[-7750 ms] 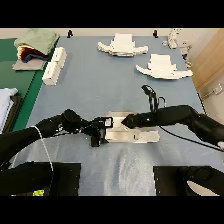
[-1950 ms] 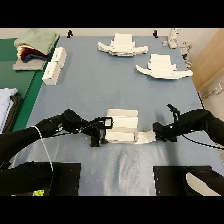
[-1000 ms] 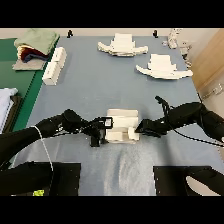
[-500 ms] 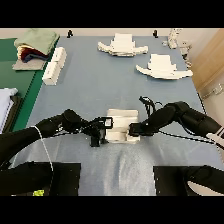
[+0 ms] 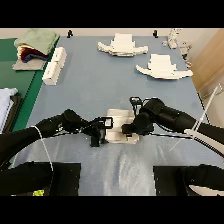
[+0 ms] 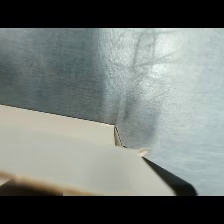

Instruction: Fold the box.

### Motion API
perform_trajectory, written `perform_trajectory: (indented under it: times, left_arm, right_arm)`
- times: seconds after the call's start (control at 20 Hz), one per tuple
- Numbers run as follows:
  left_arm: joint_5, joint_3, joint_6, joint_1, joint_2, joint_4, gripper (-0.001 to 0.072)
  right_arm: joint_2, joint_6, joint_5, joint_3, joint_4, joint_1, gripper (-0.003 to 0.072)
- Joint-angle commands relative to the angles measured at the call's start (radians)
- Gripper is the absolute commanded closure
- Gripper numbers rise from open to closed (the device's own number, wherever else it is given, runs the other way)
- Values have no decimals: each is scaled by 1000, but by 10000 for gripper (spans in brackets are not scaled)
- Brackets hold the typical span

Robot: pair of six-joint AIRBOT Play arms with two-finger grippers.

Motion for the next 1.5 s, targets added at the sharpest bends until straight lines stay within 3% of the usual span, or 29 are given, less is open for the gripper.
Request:
perform_trajectory:
  times: [0.0, 0.1, 0.15, 0.2, 0.45, 0.55, 0.6, 0.65, 0.9, 0.95, 1.1, 1.3, 1.35, 1.4, 1.45]
  left_arm:
    - [0, 1, 0, 0, 0, 0, 243]
    - [0, 1, 0, 0, 0, 0, 243]
    - [0, 1, 0, 0, 0, 0, 243]
    - [0, 1, 0, 0, 0, 0, 243]
    - [0, 1, 0, 0, 0, 0, 243]
    - [0, 1, 0, 0, 0, 0, 243]
    - [1, 1, 0, 0, 0, 0, 243]
    - [0, 1, 0, 0, 0, 0, 243]
    - [0, 1, 0, 0, 0, 0, 243]
    - [0, 1, 0, 0, 0, 0, 243]
    - [0, 1, 0, 0, 0, 0, 243]
    - [0, 1, 0, 0, 0, 0, 243]
    - [0, 1, 0, 0, 0, 0, 243]
    - [0, 1, 0, 0, 0, 0, 243]
    - [0, 1, 0, 0, 0, 0, 243]
  right_arm:
    - [-43, 96, -19, 23, -42, 32, 192]
    - [-48, 108, -19, 23, -45, 32, 349]
    - [-48, 109, -19, 23, -46, 32, 606]
    - [-48, 110, -19, 23, -46, 32, 684]
    - [-48, 111, -24, 23, -54, 32, 672]
    - [-47, 111, -50, 24, -53, 32, 243]
    - [-47, 111, -71, 24, -53, 32, 196]
    - [-47, 111, -86, 24, -53, 32, 196]
    - [-48, 129, -105, 24, -66, 31, 206]
    - [-48, 129, -105, 24, -66, 31, 297]
    - [-50, 129, -104, 24, -62, 31, 670]
    - [-50, 128, -104, 24, -62, 32, 683]
    - [-49, 128, -105, 24, -62, 32, 508]
    - [-49, 128, -105, 24, -62, 31, 126]
    - [-48, 128, -105, 24, -62, 31, -29]
